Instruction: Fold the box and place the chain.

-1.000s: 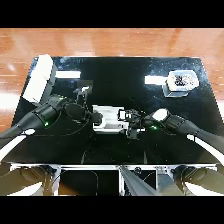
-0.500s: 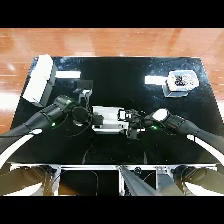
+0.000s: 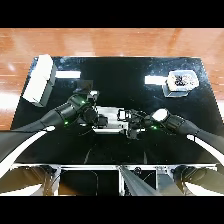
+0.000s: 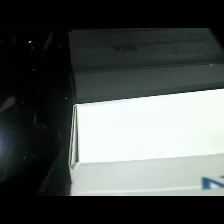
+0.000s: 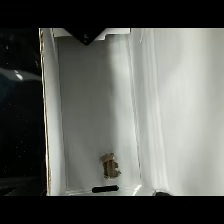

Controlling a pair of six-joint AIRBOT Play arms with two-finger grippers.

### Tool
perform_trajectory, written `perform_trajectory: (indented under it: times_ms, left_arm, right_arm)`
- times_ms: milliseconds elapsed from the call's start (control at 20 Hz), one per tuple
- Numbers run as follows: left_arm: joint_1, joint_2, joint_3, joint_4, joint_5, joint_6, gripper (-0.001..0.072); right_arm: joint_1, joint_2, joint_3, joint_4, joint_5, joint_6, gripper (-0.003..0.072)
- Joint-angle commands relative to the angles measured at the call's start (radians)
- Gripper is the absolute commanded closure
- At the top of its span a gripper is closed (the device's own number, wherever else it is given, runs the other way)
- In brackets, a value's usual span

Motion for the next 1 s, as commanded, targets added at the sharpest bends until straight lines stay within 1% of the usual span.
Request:
perform_trajectory:
  times_ms: [0, 50, 150, 200, 250, 300, 350, 400, 450, 650, 700, 750, 800, 950]
  left_arm:
    - [-0.003, -0.004, 0.005, 0.016, 0.014, -0.013, 0.0264]
    - [-0.003, -0.004, 0.005, 0.015, 0.014, -0.013, 0.0275]
    - [-0.003, -0.004, 0.005, 0.016, 0.014, -0.013, 0.0409]
    - [-0.003, -0.004, 0.005, 0.015, 0.014, -0.013, 0.0419]
    - [-0.003, -0.004, 0.005, 0.015, 0.015, -0.013, 0.046]
    - [-0.003, -0.004, 0.005, 0.015, 0.014, -0.012, 0.0556]
    - [-0.003, -0.004, 0.005, 0.014, 0.013, -0.012, 0.0582]
    - [-0.003, -0.004, 0.005, 0.014, 0.01, -0.011, 0.0643]
    - [-0.004, -0.004, 0.005, 0.013, 0.008, -0.007, 0.069]
    - [-0.003, -0.004, 0.005, 0.011, 0.006, -0.005, 0.0685]
    - [-0.003, -0.004, 0.005, 0.007, 0.006, -0.005, 0.0621]
    - [-0.003, -0.003, 0.005, 0.003, 0.006, -0.005, 0.0489]
    - [-0.003, -0.003, 0.005, 0.002, 0.007, -0.005, 0.0416]
    - [-0.004, -0.001, 0.007, -0.014, 0.01, -0.005, 0.0408]
  right_arm:
    - [0.0, 0.0, 0.0, 0.0, 0.0, 0.0, 0.0146]
    - [0.0, 0.0, 0.0, 0.0, 0.0, 0.0, 0.0146]
    - [0.0, 0.0, 0.0, 0.0, 0.0, 0.0, 0.0146]
    - [0.0, 0.0, 0.0, 0.0, 0.0, 0.0, 0.0146]
    - [0.0, 0.0, 0.0, 0.0, 0.0, 0.0, 0.0147]
    - [0.0, 0.0, 0.0, 0.0, 0.0, 0.0, 0.0146]
    - [0.0, 0.0, 0.0, 0.0, 0.0, 0.0, 0.0147]
    - [0.0, 0.0, 0.0, 0.0, 0.0, 0.0, 0.0147]
    - [0.0, 0.0, 0.0, 0.0, 0.0, 0.0, 0.0147]
    - [0.0, 0.0, 0.0, 0.0, 0.0, 0.0, 0.0147]
    - [0.0, 0.0, 0.0, 0.0, 0.0, 0.0, 0.0146]
    - [0.0, 0.0, 0.0, 0.0, 0.0, 0.0, 0.0147]
    - [0.0, 0.0, 0.0, 0.0, 0.0, 0.0, 0.0146]
    - [0.0, 0.0, 0.0, 0.0, 0.0, 0.0, 0.0146]
